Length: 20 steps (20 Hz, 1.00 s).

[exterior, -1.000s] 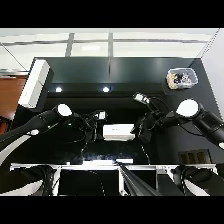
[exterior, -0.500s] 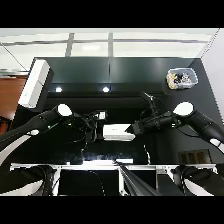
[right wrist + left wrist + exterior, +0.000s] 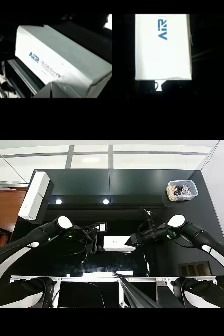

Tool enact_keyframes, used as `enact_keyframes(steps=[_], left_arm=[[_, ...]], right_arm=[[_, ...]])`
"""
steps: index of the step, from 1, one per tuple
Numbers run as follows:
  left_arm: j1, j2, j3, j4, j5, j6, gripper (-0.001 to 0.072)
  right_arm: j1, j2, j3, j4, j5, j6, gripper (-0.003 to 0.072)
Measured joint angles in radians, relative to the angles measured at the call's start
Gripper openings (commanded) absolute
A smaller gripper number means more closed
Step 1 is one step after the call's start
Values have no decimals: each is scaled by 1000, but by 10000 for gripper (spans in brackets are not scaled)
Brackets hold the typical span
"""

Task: Fold the box and place the chain.

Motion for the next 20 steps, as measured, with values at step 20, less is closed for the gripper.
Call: enact_keyframes(steps=[20], left_arm=[[5, 160, 2, 117, -11, -124, 713]], right_arm=[[-253, 229, 167, -207, 220, 13, 16]])
